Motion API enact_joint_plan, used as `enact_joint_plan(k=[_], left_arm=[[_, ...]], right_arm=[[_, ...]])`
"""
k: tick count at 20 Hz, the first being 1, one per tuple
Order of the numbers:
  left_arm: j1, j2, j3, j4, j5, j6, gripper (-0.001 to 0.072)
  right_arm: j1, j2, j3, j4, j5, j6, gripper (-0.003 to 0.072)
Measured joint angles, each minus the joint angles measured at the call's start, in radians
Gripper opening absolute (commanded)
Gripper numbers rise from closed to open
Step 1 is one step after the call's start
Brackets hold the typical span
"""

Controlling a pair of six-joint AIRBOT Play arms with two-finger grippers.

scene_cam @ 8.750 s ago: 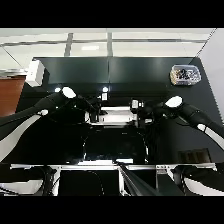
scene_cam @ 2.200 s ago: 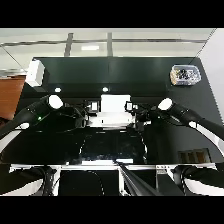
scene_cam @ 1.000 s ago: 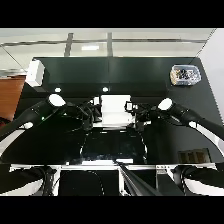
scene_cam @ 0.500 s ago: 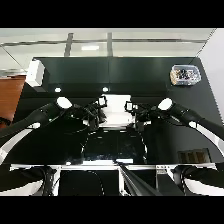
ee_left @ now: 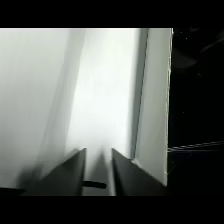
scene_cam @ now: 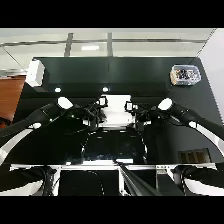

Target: Fold the box and place the chain.

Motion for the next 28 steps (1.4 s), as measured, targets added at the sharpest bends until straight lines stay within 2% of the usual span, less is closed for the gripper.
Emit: enact_joint_plan(k=[1, 2, 3, 6, 10, 13, 16, 19, 22, 25, 28], left_arm=[[0.0, 0.0, 0.0, -0.002, -0.003, -0.001, 0.0408], [0.0, 0.0, 0.0, -0.002, -0.002, -0.001, 0.0133], [0.001, 0.002, 0.0, 0.002, 0.002, -0.001, 0.0026], [0.018, 0.019, 0.011, 0.016, -0.018, -0.064, 0.0024], [0.09, 0.109, 0.027, 0.103, -0.037, -0.293, 0.0023], [0.191, 0.192, 0.031, 0.224, -0.065, -0.562, 0.0024], [0.325, 0.22, 0.019, 0.326, -0.124, -0.93, 0.0025], [0.454, 0.187, -0.017, 0.285, -0.246, -1.172, 0.0024], [0.519, 0.11, -0.045, 0.158, -0.328, -1.222, 0.0023], [0.504, 0.021, -0.055, 0.088, -0.351, -1.242, 0.0023], [0.435, -0.042, -0.053, 0.047, -0.356, -1.238, 0.0023]], right_arm=[[0.0, 0.0, 0.0, 0.0, 0.0, 0.0, 0.0224], [0.0, 0.0, 0.0, 0.0, 0.0, 0.0, 0.0224], [0.0, 0.0, 0.0, 0.0, 0.0, 0.0, 0.0225], [0.0, 0.0, 0.0, 0.0, 0.0, 0.0, 0.0224], [0.0, 0.0, 0.0, 0.0, 0.0, -0.001, 0.0224], [0.0, 0.0, 0.0, 0.0, 0.0, -0.001, 0.0224], [0.0, 0.0, 0.0, 0.0, 0.0, -0.001, 0.0224], [0.0, 0.0, 0.0, 0.0, 0.0, -0.001, 0.0224], [0.0, 0.0, 0.0, 0.0, 0.0, -0.001, 0.0224], [0.0, 0.0, 0.0, 0.0, 0.0, -0.001, 0.0224], [0.0, 0.0, 0.0, 0.0, 0.0, 0.0, 0.0224]])
